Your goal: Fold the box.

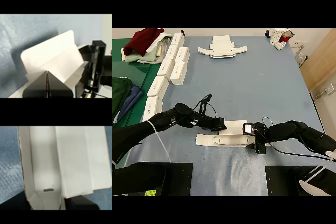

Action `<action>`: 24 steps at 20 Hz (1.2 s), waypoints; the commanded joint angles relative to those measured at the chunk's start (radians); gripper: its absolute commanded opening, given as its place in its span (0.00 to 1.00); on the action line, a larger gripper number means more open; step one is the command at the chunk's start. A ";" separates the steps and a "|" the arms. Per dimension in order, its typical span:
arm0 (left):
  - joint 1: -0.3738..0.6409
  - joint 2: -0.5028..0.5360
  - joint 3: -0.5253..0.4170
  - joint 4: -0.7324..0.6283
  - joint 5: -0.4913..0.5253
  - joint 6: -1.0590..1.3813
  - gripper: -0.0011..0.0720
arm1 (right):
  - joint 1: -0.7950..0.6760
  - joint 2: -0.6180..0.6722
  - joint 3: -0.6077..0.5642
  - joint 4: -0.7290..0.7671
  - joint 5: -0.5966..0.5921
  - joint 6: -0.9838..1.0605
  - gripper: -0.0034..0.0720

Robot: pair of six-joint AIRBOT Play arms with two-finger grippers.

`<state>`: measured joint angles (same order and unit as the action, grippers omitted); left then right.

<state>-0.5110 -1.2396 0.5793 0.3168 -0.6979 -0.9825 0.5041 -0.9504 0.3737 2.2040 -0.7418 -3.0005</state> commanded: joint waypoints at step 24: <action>-0.077 0.563 -0.082 0.566 -0.174 0.465 0.95 | 0.001 0.000 0.001 -0.001 0.000 -0.001 0.66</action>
<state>-0.6598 -0.6876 0.5724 0.9344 -0.8528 -0.7139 0.5041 -0.9504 0.3740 2.2024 -0.7414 -3.0016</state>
